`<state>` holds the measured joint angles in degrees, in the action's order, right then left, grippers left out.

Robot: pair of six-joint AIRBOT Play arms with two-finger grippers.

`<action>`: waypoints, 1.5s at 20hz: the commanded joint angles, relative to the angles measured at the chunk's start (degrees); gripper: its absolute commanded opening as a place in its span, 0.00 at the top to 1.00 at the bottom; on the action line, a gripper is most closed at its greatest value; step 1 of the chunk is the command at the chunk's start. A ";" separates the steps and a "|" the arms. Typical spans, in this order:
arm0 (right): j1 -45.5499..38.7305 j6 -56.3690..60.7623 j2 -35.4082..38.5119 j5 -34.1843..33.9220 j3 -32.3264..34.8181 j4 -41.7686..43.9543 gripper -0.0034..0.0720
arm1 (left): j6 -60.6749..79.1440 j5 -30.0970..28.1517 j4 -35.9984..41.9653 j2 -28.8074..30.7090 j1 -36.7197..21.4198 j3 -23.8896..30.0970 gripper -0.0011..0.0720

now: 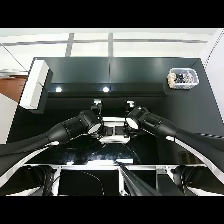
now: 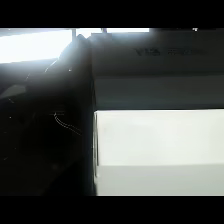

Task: Fold the box and place the chain.

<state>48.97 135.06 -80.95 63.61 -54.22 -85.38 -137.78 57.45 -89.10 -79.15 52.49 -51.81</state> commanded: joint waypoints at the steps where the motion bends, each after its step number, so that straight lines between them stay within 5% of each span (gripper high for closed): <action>1: 0.07 -0.04 0.00 0.44 -0.11 -0.02 0.91 | 0.00 0.02 -0.13 -0.02 -0.02 0.00 0.95; 2: 0.07 -0.02 0.00 0.46 -0.31 -0.17 0.66 | 0.00 0.02 -0.11 -0.02 -0.02 0.00 0.94; 4: 0.07 -0.04 0.02 0.48 -0.79 -0.20 0.59 | 0.00 0.02 0.02 0.00 -0.04 0.00 0.95; 15: 0.07 -0.33 0.02 0.66 -1.09 -0.31 0.60 | 0.00 0.04 0.09 0.00 -0.02 0.00 0.94; 18: 0.07 -0.33 0.02 0.68 -1.09 -0.28 0.72 | 0.00 0.02 0.09 0.00 -0.04 0.00 0.94; 19: 0.07 -0.31 0.02 0.68 -1.09 -0.31 0.88 | 0.00 0.02 0.09 0.00 -0.04 0.00 0.94; 30: 0.07 -1.05 0.02 0.33 -1.09 -0.35 0.92 | 0.00 0.02 0.07 0.00 -0.04 0.00 0.94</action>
<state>48.97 134.34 -80.97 64.20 -55.27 -85.76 -137.82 57.47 -89.01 -79.15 52.49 -51.81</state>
